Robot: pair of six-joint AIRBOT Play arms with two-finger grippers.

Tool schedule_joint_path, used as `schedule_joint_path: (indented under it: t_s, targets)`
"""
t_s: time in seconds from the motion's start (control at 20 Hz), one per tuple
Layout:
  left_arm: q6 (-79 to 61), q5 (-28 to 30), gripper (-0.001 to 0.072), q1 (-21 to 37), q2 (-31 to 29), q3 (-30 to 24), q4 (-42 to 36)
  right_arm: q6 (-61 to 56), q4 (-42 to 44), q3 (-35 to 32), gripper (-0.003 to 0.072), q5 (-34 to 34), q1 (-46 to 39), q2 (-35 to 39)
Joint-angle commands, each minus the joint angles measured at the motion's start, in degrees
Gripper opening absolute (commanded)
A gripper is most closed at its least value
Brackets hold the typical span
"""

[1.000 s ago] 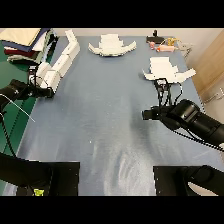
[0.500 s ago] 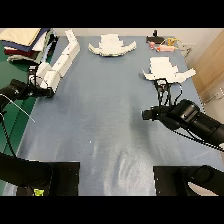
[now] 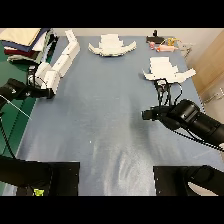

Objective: Fold the box.

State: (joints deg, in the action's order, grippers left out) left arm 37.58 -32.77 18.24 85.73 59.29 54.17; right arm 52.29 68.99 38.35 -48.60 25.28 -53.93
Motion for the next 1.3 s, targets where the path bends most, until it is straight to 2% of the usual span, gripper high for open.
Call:
schedule_joint_path:
  t_s: [0.0, 0.1, 0.25, 0.3, 0.35, 0.4, 0.55, 0.85, 1.05, 1.25]
  targets:
    - [4.7, -8.5, 0.0699, 2.2, -4.6, 0.3, 7.3, 0.0, 0.1, 0.0, 0.0004, -0.4, 0.0, 0.0]
    - [8.1, -12.2, 0.0699, 3.4, -8.7, 0.7, 11.9, 0.1, 0.3, 0.0, 0.0005, -0.4, 0.0, 0.0]
    - [12.2, -17.9, 0.0698, 3.7, -15.0, 1.9, 13.4, 0.2, 1.4, 0.0, 0.0004, -1.0, 0.0, 0.0]
    - [14.4, -20.5, 0.0621, 3.4, -17.0, 2.4, 12.9, 0.2, 2.0, 0.0, 0.0005, -1.4, 0.0, 0.0]
    - [16.7, -23.5, 0.0274, 2.7, -18.8, 3.1, 12.4, 0.2, 2.6, 0.0, 0.0005, -1.7, 0.0, 0.0]
    - [17.3, -27.3, 0.0012, 1.5, -20.3, 4.3, 12.2, 0.3, 3.2, 0.1, 0.0005, -1.7, 0.0, 0.0]
    - [18.6, -34.1, 0.0011, -6.3, -22.6, 7.8, 11.0, 2.2, 5.0, 3.1, 0.0005, -2.9, 0.0, -1.7]
    - [29.3, -31.7, 0.0012, -28.4, -19.3, 11.3, 11.1, 14.2, 17.4, 21.8, 0.0005, -14.1, 0.0, -14.6]
    - [34.5, -31.9, 0.0012, -35.0, -15.3, 11.4, 11.0, 17.2, 22.3, 32.0, 0.0005, -20.2, 0.0, -21.7]
    - [34.4, -31.8, 0.0012, -37.1, -15.0, 11.4, 10.3, 17.2, 23.3, 33.1, 0.0004, -19.8, 0.0, -22.2]
